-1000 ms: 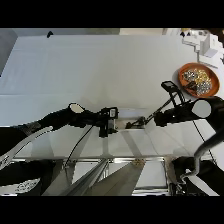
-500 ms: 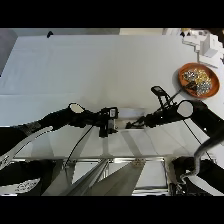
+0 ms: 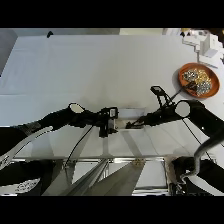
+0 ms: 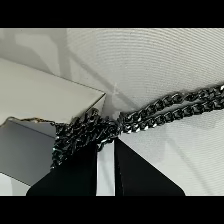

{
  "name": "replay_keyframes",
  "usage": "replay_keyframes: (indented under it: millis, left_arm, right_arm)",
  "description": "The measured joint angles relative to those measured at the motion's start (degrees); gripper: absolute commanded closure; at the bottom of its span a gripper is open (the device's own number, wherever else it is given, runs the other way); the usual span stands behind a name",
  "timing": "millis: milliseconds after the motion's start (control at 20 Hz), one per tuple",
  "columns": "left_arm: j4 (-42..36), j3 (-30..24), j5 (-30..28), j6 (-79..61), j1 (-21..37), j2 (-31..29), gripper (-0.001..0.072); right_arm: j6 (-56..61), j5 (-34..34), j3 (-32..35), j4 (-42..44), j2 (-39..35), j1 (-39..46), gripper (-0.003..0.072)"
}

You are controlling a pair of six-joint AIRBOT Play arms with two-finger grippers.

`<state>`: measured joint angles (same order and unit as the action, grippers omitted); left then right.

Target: Fold the box and place the chain.

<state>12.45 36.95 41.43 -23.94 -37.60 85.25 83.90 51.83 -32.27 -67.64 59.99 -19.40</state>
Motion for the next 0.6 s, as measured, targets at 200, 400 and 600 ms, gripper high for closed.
replay_keyframes:
  millis: [200, 400, 600]
  left_arm:
    - [0.0, 0.0, 0.0, 0.0, 0.0, 0.0, 0.0571]
    - [0.0, 0.0, 0.0, 0.0, 0.0, 0.0, 0.0571]
    - [0.0, 0.0, 0.0, 0.0, 0.0, 0.0, 0.0571]
  right_arm:
    - [0.0, -0.2, 0.0, -0.4, -0.2, 0.0, 0.0666]
    - [0.1, 1.0, 0.0, -3.0, -3.8, 0.0, 0.0666]
    - [0.2, 4.3, -0.1, -4.8, -11.2, 0.0, 0.0666]
